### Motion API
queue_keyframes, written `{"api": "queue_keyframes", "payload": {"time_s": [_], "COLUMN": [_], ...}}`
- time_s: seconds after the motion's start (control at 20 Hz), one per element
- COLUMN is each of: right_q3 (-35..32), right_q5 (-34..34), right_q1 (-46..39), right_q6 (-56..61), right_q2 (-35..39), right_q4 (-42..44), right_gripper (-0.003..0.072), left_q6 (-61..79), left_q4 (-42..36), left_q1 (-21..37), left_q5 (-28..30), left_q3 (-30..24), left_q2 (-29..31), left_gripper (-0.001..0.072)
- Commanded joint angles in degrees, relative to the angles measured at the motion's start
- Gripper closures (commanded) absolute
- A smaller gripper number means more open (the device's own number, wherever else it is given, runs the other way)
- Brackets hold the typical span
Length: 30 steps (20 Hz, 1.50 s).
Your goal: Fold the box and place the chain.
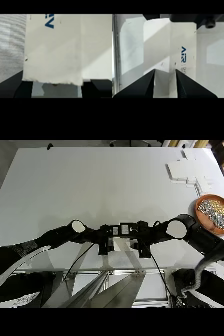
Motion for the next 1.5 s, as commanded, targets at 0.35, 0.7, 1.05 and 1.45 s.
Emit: {"api": "queue_keyframes", "payload": {"time_s": [0.35,0.7,1.05,1.45], "right_q3": [-0.57,-0.57,-0.85,-3.61], "right_q5": [-2.91,-4.11,-5.66,-1.38], "right_q1": [0.35,0.35,0.35,0.37], "right_q6": [-0.17,-0.2,-0.22,-0.26], "right_q2": [0.24,0.63,1.86,1.86], "right_q4": [-1.99,-1.99,-2.27,0.13], "right_gripper": [0.0554,0.0593,0.063,0.0452], "left_q6": [0.0,0.0,0.0,0.0], "left_q4": [0.0,0.0,0.0,0.0], "left_q1": [0.02,0.02,0.02,0.02], "left_q5": [0.02,0.02,0.02,0.02], "left_q3": [0.07,0.07,0.07,0.07], "left_q2": [0.02,0.02,0.02,0.02], "left_gripper": [0.0537,0.0537,0.0537,0.0537]}}
